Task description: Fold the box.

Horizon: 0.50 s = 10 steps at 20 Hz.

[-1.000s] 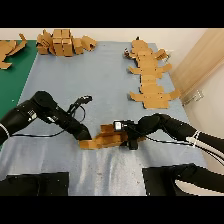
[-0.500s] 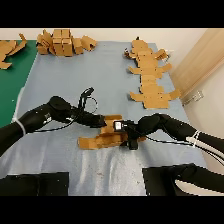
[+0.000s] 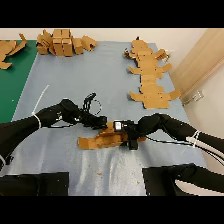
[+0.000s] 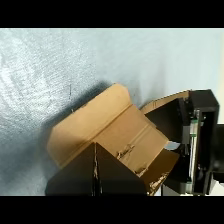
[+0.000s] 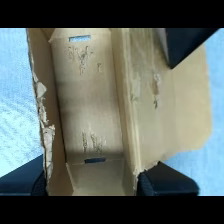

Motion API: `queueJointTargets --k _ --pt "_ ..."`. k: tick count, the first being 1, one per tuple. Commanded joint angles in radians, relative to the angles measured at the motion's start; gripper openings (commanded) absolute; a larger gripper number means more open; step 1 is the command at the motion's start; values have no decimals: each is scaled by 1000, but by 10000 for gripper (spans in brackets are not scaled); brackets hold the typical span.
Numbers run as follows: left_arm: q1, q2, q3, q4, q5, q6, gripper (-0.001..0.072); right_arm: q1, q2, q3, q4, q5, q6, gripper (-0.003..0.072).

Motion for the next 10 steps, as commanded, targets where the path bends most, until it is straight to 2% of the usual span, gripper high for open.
queueJointTargets --k 1,5,8,10 --pt "-1 -25 3 2 -8 -1 12 1 0 -1 0 -2 0 534" --pt "13 -41 29 -16 -66 19 13 1 0 -1 -1 -2 0 534" --pt "115 -17 64 -97 -213 217 12 1 0 -1 -1 -2 0 533" --pt "206 29 62 -98 -244 292 12 1 0 -1 -1 -2 0 534"
